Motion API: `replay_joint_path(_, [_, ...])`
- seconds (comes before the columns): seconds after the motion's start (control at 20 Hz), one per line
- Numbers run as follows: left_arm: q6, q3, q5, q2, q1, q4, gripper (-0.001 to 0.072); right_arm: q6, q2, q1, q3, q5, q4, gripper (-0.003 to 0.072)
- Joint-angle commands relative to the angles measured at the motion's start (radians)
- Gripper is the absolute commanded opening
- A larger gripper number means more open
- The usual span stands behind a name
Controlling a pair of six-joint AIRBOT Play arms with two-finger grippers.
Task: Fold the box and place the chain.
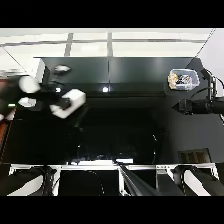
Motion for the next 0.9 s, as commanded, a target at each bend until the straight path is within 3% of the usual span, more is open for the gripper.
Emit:
replay_joint_path(0.0, [-0.106,-0.077,-0.184,0.084,0.409,-0.020,0.0196,0.000,-0.001,0.000,0.000,0.000,0.000,0.0008])
replay_joint_path(0.15, [-0.042,-0.096,-0.246,0.086,0.664,-0.030,0.0196,0.000,-0.001,0.000,0.000,-0.016,0.000,0.0008])
replay_joint_path(0.35, [0.158,-0.100,-0.169,0.135,0.827,-0.039,0.0196,0.000,-0.003,0.000,0.000,-0.026,0.000,0.0008])
replay_joint_path(0.6, [0.516,-0.195,0.032,0.160,0.850,-0.217,0.0236,0.001,-0.003,0.000,0.000,-0.025,0.001,0.0008])
replay_joint_path(0.75, [0.578,-0.238,0.207,0.153,0.847,-0.266,0.0236,0.001,-0.003,0.000,0.000,-0.024,0.001,0.0008])
replay_joint_path(0.85, [0.580,-0.241,0.262,0.134,0.847,-0.280,0.0235,0.002,-0.003,0.000,0.000,-0.025,0.001,0.0008])
